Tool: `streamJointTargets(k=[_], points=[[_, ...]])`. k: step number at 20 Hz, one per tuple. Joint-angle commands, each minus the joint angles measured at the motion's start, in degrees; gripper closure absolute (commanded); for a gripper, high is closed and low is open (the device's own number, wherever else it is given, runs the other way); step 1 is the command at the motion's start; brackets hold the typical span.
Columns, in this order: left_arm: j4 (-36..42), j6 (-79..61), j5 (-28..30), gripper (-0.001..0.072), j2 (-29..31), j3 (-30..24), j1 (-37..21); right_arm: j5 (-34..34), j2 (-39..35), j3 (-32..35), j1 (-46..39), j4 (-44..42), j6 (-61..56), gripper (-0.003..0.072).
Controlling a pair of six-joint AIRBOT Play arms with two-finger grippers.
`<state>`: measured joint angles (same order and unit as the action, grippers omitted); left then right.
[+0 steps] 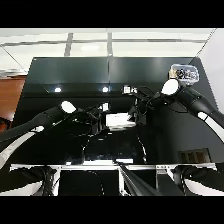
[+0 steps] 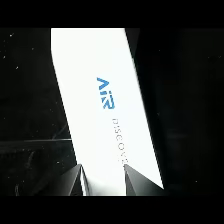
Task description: Fold the box and place the chain.
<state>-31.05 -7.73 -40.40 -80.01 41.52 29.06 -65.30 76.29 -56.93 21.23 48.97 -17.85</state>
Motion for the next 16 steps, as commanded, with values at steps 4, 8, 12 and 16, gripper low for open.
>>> streamJointTargets(k=[4, 8, 12, 16], points=[[0.0, 0.0, 0.2, 0.0424, 0.0, 0.0, -0.1, 0.6, 0.0, 0.0, 0.0, -0.3, -1.5, 0.0378], [0.0, 0.0, 0.2, 0.0425, 0.0, 0.0, -0.1, 0.6, 0.0, 0.0, 0.0, -0.3, -1.5, 0.0493], [0.0, 0.0, 0.2, 0.0424, 0.0, 0.0, -0.1, 0.5, 0.0, 0.0, 0.0, -0.3, -1.9, 0.0492], [0.0, 0.0, 0.2, 0.0424, 0.0, 0.0, -0.1, -1.1, 0.0, 0.1, 0.0, -0.2, -1.9, 0.0481]])
